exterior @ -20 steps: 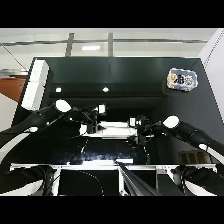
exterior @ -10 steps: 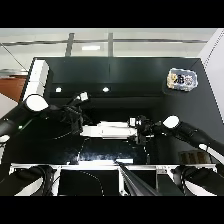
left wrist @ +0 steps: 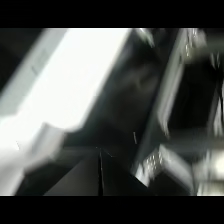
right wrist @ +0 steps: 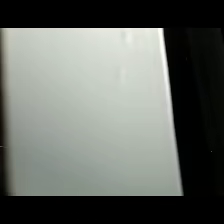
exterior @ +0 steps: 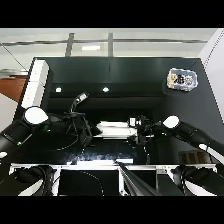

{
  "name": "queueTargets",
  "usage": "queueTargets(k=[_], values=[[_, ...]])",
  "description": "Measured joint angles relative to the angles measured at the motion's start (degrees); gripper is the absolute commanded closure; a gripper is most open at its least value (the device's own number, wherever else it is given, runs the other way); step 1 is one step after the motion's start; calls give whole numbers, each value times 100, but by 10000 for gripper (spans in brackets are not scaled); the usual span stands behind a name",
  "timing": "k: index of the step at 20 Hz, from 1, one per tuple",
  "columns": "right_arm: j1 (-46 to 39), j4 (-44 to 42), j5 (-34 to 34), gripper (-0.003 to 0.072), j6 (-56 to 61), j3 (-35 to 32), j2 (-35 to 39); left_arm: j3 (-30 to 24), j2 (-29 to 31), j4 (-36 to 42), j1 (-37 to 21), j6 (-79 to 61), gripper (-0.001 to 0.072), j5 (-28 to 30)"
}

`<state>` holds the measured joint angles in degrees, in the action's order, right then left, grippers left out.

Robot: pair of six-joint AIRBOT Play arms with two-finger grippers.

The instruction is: Fold the box and place the chain.

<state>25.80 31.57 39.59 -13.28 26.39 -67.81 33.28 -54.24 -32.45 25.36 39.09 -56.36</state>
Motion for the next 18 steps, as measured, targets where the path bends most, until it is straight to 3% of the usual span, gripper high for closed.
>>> queueTargets(k=[4,7,12,18], values=[[0,0,0,218,2,0,0,-116,-334,555,157,87,679,1228],[0,0,-2,218,4,0,0,-131,-669,940,192,79,679,1727],[0,0,-7,219,13,0,0,-133,-1067,1266,212,-120,679,2258],[0,0,-4,219,2,0,0,-133,-1467,1353,214,-623,680,2385]])
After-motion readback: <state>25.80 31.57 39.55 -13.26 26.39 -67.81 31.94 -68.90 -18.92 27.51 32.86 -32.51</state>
